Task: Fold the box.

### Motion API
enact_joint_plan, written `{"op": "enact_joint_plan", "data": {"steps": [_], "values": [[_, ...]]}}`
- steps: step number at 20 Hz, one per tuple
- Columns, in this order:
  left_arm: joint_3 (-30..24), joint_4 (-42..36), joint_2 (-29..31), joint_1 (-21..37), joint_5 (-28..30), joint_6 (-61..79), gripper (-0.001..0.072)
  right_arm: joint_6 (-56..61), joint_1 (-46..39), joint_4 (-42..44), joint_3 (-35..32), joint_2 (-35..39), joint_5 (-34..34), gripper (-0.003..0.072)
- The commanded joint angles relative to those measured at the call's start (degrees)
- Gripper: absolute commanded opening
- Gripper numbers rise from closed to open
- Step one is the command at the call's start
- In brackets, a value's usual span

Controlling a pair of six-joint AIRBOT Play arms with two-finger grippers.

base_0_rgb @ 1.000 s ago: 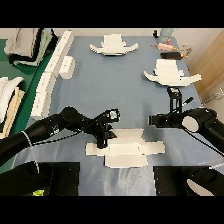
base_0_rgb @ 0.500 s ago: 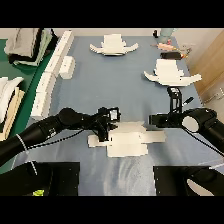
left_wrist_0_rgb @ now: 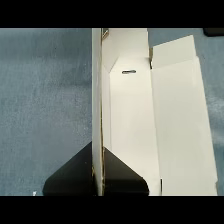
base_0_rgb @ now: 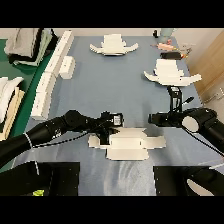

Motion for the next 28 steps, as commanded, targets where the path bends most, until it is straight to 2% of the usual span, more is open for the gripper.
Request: {"op": "enact_joint_plan", "data": {"steps": [1,7,13,14,17,20,23,26,28], "values": [[-0.8,0.1,-0.3,-0.6,-1.4,-1.5,0.0014,0.0,0.0,0.0,0.1,0.0,0.0,0.0002],[-1.6,0.1,-0.3,-0.7,-6.6,-6.4,0.0015,0.0,0.0,0.0,0.1,0.0,0.0,0.0002],[-1.5,0.1,-0.2,-0.5,-5.7,-6.8,0.0015,0.0,0.0,0.0,0.2,0.1,1.6,0.0002],[-1.5,0.1,-0.2,-0.5,-5.6,-6.7,0.0015,0.0,0.0,0.0,0.6,0.1,4.1,0.0002],[-1.5,0.1,-0.2,-0.5,-5.6,-6.7,0.0015,-0.8,0.5,2.1,4.1,1.0,17.6,0.0001],[-1.5,0.1,-0.2,-0.5,-5.6,-6.7,0.0015,-1.5,3.5,7.5,6.5,5.2,27.5,0.0001],[-1.5,0.1,-0.2,-0.5,-5.6,-6.7,0.0015,-1.2,10.1,14.1,6.2,9.4,32.0,0.0],[-1.5,0.1,-0.2,-0.5,-5.6,-6.7,0.0015,-1.0,22.1,13.9,4.7,11.2,29.6,0.0],[-1.5,0.1,-0.2,-0.5,-5.6,-6.7,0.0015,-3.4,33.4,10.3,2.4,10.9,25.6,0.0]]}}
